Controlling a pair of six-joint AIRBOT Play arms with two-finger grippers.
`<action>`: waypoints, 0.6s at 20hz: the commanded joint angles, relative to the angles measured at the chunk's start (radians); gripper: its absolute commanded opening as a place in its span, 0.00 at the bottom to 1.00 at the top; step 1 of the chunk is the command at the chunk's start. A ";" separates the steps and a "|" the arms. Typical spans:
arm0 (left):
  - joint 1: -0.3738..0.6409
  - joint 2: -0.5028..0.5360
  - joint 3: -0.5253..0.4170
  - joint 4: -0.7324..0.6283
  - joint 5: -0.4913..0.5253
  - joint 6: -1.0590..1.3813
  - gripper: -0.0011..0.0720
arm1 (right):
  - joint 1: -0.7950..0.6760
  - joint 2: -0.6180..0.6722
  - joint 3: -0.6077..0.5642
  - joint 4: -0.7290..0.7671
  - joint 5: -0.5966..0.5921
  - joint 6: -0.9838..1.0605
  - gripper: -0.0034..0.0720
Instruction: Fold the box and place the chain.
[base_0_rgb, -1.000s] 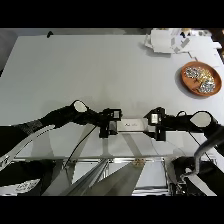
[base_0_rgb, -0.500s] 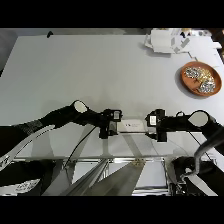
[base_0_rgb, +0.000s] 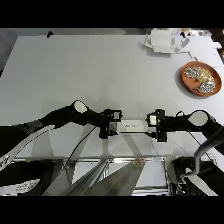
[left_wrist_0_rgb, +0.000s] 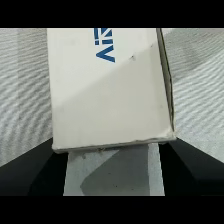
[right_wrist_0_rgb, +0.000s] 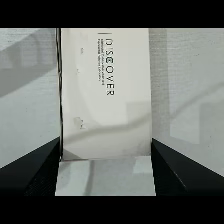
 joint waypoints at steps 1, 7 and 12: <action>0.000 0.001 0.000 -0.002 0.001 -0.002 0.22 | 0.000 0.005 0.000 -0.003 0.018 0.000 0.55; 0.000 0.001 0.000 -0.002 0.001 -0.002 0.22 | 0.000 0.052 0.051 -0.095 0.026 0.150 0.96; 0.000 0.001 0.000 -0.002 0.001 -0.002 0.22 | 0.000 0.110 0.182 -0.242 0.150 0.425 0.95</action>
